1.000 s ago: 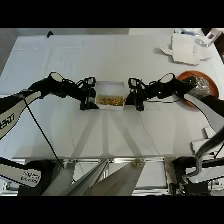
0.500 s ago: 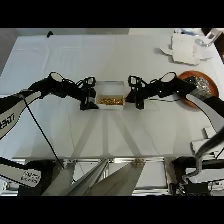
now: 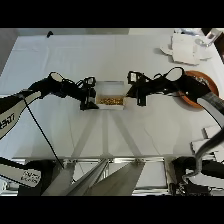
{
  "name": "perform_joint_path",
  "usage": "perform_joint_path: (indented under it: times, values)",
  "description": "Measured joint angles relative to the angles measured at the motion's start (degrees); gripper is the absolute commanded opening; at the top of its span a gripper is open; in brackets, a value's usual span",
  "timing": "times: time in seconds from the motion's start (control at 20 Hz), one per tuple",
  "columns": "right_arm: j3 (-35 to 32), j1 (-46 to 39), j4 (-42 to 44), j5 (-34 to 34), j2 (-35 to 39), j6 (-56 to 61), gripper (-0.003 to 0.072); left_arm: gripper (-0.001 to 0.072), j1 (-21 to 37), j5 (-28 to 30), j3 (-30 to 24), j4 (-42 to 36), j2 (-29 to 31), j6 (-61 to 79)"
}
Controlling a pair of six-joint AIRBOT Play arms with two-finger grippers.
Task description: Fold the box and place the chain.
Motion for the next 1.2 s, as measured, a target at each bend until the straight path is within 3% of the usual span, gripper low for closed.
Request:
perform_joint_path:
  times: [0.25, 0.3, 0.4, 0.45, 0.75, 0.95, 1.2]
  values:
    - [0.0, 7.6, 3.2, -6.7, 1.3, 0.5, 0.0017, 0.0395, 0.0, 0.0, 0.0, 0.0, 0.0, 0.0]
    - [0.0, 9.1, 3.5, -8.4, 1.3, 0.7, 0.0049, 0.0395, 0.0, 0.0, 0.0, 0.0, 0.0, 0.0]
    - [0.0, 11.5, 3.8, -11.8, 0.9, 2.3, 0.039, 0.0395, 0.0, 0.0, 0.0, 0.0, 0.0, 0.0]
    - [0.0, 12.3, 3.9, -13.4, 0.8, 3.2, 0.0443, 0.0395, 0.0, 0.0, 0.0, 0.0, 0.0, 0.0]
    - [0.0, 12.8, 4.1, -16.7, 1.5, 8.0, 0.0436, 0.0395, 0.0, 0.0, 0.0, 0.0, 0.0, 0.0]
    - [-0.9, 8.3, 4.1, -12.0, 4.4, 8.9, 0.0399, 0.0395, 0.0, 0.0, 0.0, 0.0, 0.0, 0.0]
    - [-7.1, -2.0, 4.0, -7.3, 7.1, 9.0, 0.0399, 0.0395, 0.0, 0.0, 0.0, 0.0, 0.0, 0.0]
